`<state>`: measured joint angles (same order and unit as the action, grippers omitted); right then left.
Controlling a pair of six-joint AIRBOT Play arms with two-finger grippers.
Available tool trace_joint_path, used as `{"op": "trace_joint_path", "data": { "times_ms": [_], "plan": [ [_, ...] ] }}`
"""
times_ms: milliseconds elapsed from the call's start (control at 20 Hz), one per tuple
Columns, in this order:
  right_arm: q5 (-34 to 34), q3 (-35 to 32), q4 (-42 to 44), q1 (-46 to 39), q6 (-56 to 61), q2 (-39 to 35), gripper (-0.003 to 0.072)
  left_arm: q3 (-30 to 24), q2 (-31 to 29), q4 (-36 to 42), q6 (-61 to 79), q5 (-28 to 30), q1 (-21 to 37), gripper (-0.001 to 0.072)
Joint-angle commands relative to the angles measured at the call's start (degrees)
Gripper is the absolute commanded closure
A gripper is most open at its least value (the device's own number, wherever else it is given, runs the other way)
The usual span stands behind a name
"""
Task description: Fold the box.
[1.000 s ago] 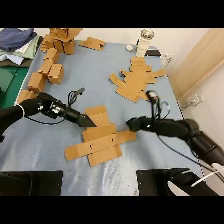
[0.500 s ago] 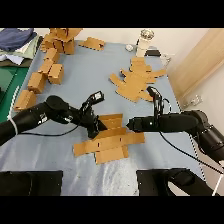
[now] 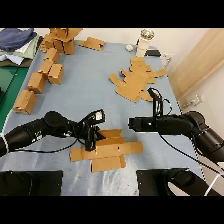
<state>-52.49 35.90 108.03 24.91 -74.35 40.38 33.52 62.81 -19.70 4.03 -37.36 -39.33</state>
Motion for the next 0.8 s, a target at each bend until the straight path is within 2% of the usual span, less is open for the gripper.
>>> {"op": "trace_joint_path", "data": {
  "times_ms": [0,100,200,500,750],
  "plan": [
    [1.6,0.0,-2.0,0.1,1.2,0.0,0.0685,-0.8,-0.4,0.2,4.1,0.3,-0.3,0.0701],
    [2.0,0.0,-3.3,0.1,1.5,0.0,0.0685,-0.9,-0.5,-0.3,4.4,0.9,-0.3,0.0702],
    [2.6,-0.1,-3.3,0.1,1.5,0.0,0.0685,-0.8,-1.7,-1.0,4.8,4.2,0.0,0.0701],
    [5.6,-2.7,-3.2,0.1,1.6,0.0,0.0685,-2.5,-5.3,-3.1,7.5,1.7,0.1,0.0701],
    [10.7,-3.9,-3.3,0.1,1.9,0.0,0.0685,-4.4,-2.8,-2.6,10.3,1.9,0.1,0.0697]
  ]
}}
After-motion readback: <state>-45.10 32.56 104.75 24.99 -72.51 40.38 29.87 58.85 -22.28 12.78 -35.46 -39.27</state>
